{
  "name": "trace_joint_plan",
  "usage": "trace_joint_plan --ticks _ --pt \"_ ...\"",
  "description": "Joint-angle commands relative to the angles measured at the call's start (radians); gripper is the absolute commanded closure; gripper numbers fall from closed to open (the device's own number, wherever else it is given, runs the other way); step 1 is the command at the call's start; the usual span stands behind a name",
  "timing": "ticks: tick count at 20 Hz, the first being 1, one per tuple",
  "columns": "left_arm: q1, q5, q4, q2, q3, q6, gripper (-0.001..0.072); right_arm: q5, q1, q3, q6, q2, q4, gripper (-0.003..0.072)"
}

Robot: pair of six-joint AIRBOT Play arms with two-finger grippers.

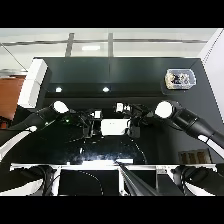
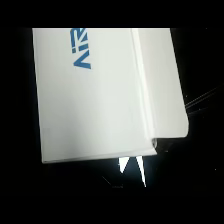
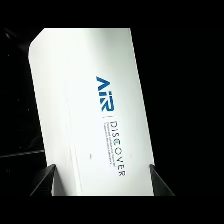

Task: Fold the box and place the chain.

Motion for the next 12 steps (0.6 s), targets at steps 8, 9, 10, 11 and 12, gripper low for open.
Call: trace_joint_plan --ticks 8,9,10,11,12 --pt "-0.001 0.000 0.003 0.000 0.000 0.000 0.0203 0.024 0.003 0.002 0.008 0.003 -0.014 0.0274" --pt "-0.001 0.000 0.003 0.000 0.000 0.000 0.0203 0.024 0.003 0.002 0.008 0.007 -0.014 0.0275" --pt "-0.001 0.000 0.003 0.000 0.000 0.000 0.0204 0.024 0.003 0.002 0.010 0.010 -0.014 0.0348" --pt "-0.001 0.000 0.003 0.000 0.000 0.000 0.0203 0.024 0.003 0.002 0.012 0.011 -0.014 0.0385" --pt "-0.001 0.000 0.003 0.000 0.000 0.000 0.0203 0.024 0.003 0.002 0.012 0.014 -0.014 0.0385"
